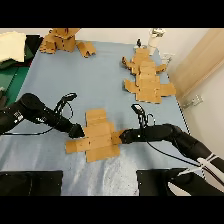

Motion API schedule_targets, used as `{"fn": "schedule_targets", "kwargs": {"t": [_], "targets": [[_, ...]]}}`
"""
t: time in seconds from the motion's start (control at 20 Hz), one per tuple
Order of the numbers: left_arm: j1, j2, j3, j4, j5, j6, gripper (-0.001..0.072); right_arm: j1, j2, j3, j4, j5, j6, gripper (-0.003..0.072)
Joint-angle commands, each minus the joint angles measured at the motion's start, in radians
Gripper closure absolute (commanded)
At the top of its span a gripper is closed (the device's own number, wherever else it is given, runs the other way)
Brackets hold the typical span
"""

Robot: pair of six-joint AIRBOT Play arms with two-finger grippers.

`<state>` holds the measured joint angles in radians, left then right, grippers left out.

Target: Fold the box.

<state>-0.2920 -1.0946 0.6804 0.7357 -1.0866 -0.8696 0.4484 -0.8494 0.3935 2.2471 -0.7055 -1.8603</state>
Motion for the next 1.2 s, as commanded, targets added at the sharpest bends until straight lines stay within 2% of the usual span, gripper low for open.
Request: {"fn": "schedule_targets", "kwargs": {"t": [0.0,0.15,0.3,0.5,0.6,0.75,0.9,1.15], "targets": [[-0.001,0.005,-0.017,-0.007,0.016,0.009,0.0042,0.074,0.075,-0.053,-0.008,0.07,0.056,0.0688],[-0.001,0.005,-0.017,-0.006,0.032,0.014,0.0042,0.116,0.164,-0.123,-0.031,0.131,0.137,0.0687],[-0.002,0.005,-0.017,-0.006,0.081,0.042,0.0043,0.126,0.221,-0.165,-0.06,0.129,0.179,0.0687],[-0.001,-0.009,-0.016,-0.006,0.218,0.046,0.0042,0.126,0.227,-0.169,-0.059,0.128,0.178,0.0687],[-0.002,-0.043,-0.002,-0.01,0.245,0.065,0.0043,0.126,0.227,-0.169,-0.06,0.129,0.178,0.0687],[-0.002,-0.127,0.031,-0.047,0.223,0.087,0.0043,0.126,0.227,-0.169,-0.06,0.129,0.178,0.0687],[-0.002,-0.203,0.065,-0.164,0.193,0.177,0.0044,0.126,0.227,-0.169,-0.06,0.129,0.178,0.0687],[-0.002,-0.319,0.137,-0.333,0.025,0.298,0.0044,0.126,0.227,-0.169,-0.062,0.129,0.177,0.0687]]}}
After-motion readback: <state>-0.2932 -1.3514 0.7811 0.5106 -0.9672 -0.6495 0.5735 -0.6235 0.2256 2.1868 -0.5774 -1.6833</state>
